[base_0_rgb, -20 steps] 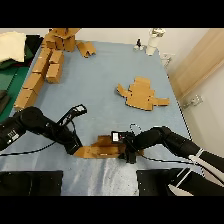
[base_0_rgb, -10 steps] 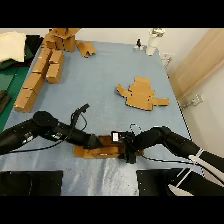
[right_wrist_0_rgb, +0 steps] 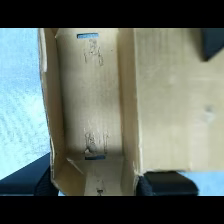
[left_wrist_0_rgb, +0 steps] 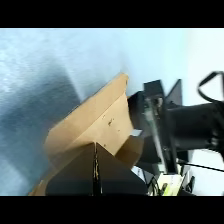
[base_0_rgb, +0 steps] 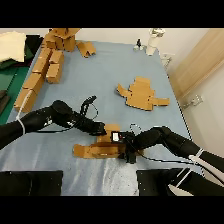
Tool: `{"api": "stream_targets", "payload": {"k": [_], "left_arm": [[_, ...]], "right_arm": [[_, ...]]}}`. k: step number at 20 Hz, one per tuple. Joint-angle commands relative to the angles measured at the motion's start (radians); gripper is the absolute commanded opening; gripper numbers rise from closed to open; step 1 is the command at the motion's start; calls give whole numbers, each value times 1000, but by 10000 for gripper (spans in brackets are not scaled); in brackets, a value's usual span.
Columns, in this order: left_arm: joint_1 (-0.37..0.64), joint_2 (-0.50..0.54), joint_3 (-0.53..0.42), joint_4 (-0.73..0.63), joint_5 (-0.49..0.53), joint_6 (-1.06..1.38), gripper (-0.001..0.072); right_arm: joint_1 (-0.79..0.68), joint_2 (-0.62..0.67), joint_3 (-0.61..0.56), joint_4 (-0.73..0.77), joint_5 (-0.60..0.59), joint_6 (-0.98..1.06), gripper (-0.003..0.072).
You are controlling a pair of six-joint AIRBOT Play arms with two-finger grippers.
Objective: Fold the box.
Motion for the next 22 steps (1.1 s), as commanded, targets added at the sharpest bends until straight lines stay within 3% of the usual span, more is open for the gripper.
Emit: {"api": "stream_targets", "payload": {"k": [1,10,13,17,22], "left_arm": [[-1,-57,27,106,-43,-54,14],[0,-84,32,194,-50,-94,14],[0,-61,65,185,-92,-5,14],[21,100,64,286,-111,90,13],[98,372,-57,415,-154,235,14]], "right_arm": [[0,0,1,-3,0,0,499],[0,0,1,-7,0,0,499],[0,0,1,-7,0,0,499],[0,0,1,-7,0,0,498],[0,0,1,-7,0,0,499]]}}
